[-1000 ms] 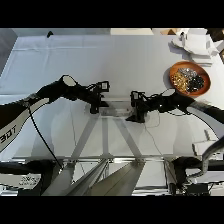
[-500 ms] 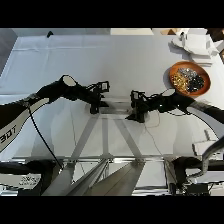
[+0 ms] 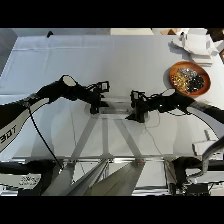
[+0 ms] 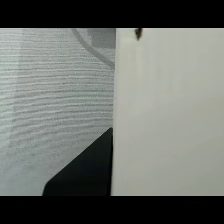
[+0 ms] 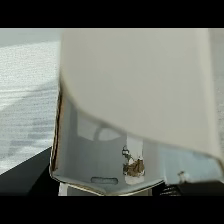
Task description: Fold the box and place the chain.
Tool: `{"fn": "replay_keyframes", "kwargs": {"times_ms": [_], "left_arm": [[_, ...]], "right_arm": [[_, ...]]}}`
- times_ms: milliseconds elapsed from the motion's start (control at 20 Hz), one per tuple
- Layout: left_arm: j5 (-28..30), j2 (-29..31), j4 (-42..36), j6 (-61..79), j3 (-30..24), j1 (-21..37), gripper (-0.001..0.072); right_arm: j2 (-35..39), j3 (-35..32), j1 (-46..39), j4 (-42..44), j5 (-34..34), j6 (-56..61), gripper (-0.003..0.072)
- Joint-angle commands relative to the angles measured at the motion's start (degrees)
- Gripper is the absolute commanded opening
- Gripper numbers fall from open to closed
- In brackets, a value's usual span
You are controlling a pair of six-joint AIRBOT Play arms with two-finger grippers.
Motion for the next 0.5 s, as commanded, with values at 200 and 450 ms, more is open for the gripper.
{"fn": "replay_keyframes", "kwargs": {"times_ms": [200,450], "left_arm": [[0.04,0.02,-0.02,0.00,0.00,0.04,0.0008],[0.02,0.02,0.00,0.00,0.00,0.04,0.0015]], "right_arm": [[-0.04,0.04,0.04,0.00,-0.02,0.00,0.0398],[-0.02,0.04,0.04,0.00,-0.02,0.00,0.0398]]}}
